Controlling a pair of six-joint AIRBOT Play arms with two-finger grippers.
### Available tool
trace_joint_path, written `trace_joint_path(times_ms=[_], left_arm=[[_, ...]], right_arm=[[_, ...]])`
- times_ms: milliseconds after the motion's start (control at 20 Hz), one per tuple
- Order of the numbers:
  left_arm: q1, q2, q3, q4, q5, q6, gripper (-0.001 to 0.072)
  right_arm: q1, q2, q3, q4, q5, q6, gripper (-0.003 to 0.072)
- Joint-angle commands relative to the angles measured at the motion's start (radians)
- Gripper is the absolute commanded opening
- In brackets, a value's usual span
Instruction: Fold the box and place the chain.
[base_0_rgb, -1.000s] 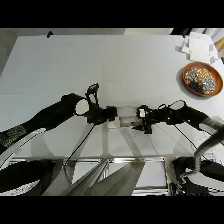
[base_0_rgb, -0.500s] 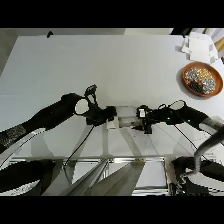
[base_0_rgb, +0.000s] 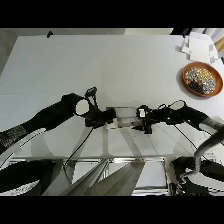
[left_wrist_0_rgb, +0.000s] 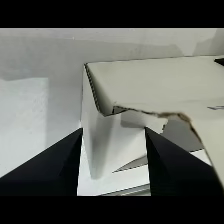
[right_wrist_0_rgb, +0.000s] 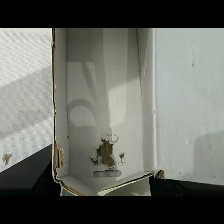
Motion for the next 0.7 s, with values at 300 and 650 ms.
trace_joint_path(times_ms=[300,650], left_arm=[[-0.044,-0.002,0.001,0.071,0.029,-0.104,0.0368],[-0.087,-0.090,0.087,0.093,-0.047,-0.108,0.0366]], right_arm=[[0.000,0.000,0.001,0.000,0.000,0.000,0.0504],[0.000,0.000,0.001,0.000,0.000,0.000,0.0504]])
